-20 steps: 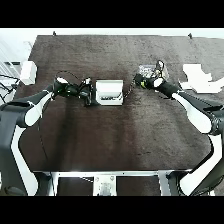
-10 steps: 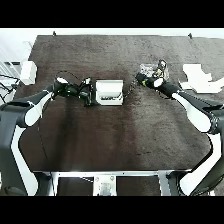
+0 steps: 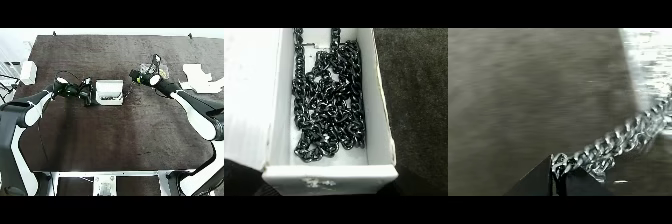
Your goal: Fold the box and place the chain.
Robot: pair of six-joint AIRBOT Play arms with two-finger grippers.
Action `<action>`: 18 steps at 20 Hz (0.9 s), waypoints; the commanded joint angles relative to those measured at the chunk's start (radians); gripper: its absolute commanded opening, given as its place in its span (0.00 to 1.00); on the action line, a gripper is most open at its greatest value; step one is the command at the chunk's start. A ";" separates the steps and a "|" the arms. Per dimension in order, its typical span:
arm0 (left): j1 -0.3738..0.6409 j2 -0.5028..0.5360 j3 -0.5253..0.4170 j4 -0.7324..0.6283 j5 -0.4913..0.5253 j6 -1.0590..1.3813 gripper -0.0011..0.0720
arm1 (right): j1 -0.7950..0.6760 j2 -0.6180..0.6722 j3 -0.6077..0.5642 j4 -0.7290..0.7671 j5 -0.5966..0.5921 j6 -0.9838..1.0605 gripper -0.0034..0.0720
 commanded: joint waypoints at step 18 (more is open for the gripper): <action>0.000 0.000 0.000 0.000 0.000 0.000 0.57 | 0.131 0.551 0.000 -0.175 0.377 -0.031 0.05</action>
